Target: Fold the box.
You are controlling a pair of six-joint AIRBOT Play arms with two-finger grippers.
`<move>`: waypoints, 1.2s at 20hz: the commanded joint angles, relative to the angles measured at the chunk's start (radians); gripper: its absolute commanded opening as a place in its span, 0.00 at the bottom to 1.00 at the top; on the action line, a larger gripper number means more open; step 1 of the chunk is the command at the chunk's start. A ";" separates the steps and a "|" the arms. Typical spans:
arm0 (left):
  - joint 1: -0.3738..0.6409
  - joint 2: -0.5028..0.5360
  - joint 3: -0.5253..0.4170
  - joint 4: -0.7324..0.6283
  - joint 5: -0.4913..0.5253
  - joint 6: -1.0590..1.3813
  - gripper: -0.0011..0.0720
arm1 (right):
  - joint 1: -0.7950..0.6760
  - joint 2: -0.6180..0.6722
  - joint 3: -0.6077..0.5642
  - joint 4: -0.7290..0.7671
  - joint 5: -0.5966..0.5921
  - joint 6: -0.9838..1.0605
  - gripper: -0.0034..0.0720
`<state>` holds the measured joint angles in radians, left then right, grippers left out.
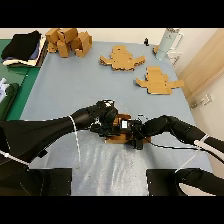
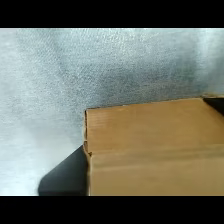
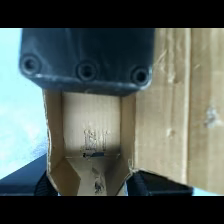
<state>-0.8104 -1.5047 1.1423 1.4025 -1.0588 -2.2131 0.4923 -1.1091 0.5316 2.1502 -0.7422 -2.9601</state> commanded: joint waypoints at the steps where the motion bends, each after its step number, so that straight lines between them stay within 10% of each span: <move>1: 0.003 0.002 0.014 -0.024 -0.021 -0.006 0.66 | 0.000 0.000 0.001 0.001 0.000 0.001 0.71; 11: 0.093 0.003 0.093 -0.095 -0.198 0.046 0.67 | 0.000 0.000 0.001 0.001 0.000 0.001 0.71; 24: 0.452 0.002 0.147 -0.422 -0.306 0.494 0.67 | 0.000 0.000 0.001 0.000 0.000 0.001 0.71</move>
<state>-0.4305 -1.5028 1.2873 1.0203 -1.3468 -1.8610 0.4923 -1.1091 0.5316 2.1506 -0.7425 -2.9597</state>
